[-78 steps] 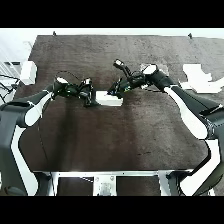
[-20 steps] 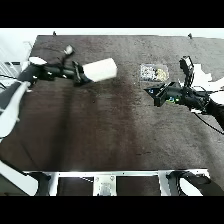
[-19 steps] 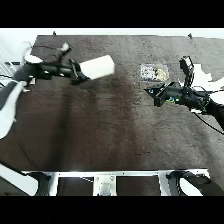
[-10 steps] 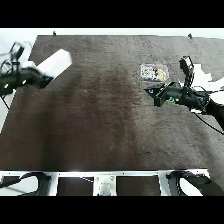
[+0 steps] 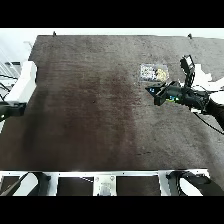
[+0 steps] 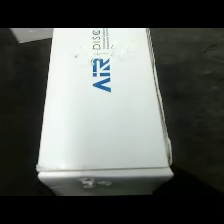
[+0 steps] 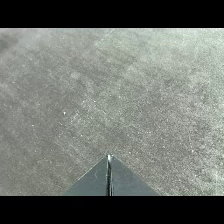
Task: Fold the box and place the chain.
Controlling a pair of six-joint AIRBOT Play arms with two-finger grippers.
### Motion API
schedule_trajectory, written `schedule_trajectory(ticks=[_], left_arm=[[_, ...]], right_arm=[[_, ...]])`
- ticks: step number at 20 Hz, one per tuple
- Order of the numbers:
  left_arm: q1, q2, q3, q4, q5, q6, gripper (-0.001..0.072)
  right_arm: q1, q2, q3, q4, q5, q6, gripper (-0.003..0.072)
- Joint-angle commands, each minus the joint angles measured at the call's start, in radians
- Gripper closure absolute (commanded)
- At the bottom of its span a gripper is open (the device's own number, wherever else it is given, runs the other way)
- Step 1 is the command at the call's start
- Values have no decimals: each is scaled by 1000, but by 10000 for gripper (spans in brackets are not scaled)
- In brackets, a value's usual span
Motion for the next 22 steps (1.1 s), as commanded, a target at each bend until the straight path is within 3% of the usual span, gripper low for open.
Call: schedule_trajectory(ticks=[1,5,11,16,22], left_arm=[[54,23,-34,44,93,32,697],[54,4,-33,31,126,76,697],[54,-155,-31,-79,99,201,696],[54,-214,-6,-82,213,212,695],[54,-338,99,-80,115,212,695]], right_arm=[[0,0,0,0,-11,-1,679],[-1,-2,0,-1,-15,-2,679],[-5,-4,-1,-4,-23,-4,679],[-5,-4,-1,-5,-22,-4,679],[-5,-4,-1,-4,-27,-4,679]])
